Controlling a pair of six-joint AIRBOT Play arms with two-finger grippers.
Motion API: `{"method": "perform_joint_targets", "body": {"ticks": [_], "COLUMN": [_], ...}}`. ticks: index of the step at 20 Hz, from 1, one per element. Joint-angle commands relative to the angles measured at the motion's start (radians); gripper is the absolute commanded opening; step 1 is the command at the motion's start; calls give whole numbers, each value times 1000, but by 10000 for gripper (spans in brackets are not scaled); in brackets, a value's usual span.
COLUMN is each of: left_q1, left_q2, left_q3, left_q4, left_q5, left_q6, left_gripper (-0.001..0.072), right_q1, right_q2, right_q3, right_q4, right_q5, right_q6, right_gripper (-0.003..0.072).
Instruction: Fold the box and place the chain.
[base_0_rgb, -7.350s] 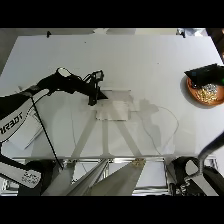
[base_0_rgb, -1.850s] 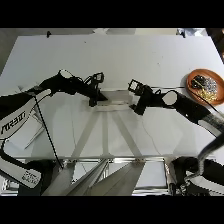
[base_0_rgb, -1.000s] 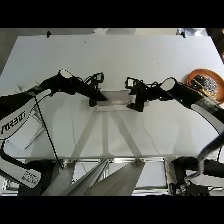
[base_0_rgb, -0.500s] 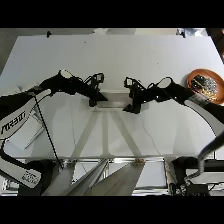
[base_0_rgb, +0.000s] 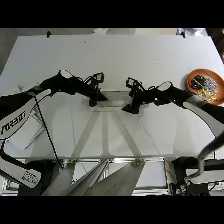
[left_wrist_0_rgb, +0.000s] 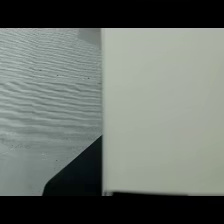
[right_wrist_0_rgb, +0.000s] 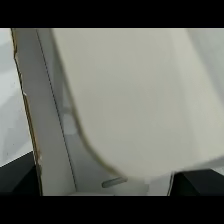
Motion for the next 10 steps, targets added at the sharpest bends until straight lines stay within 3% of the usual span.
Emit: {"method": "perform_joint_targets", "body": {"ticks": [1, 10], "left_q1": [0, 0], "left_q2": [0, 0], "left_q3": [0, 0], "left_q4": [1, 1], "left_q5": [0, 0], "left_q6": [0, 0], "left_gripper": [9, 9], "right_q1": [-2, -2], "right_q2": [0, 0], "right_q3": [-19, -19], "right_q4": [4, -11], "right_q5": [32, 23], "right_q6": [-38, -37], "right_gripper": [692, 692]}}
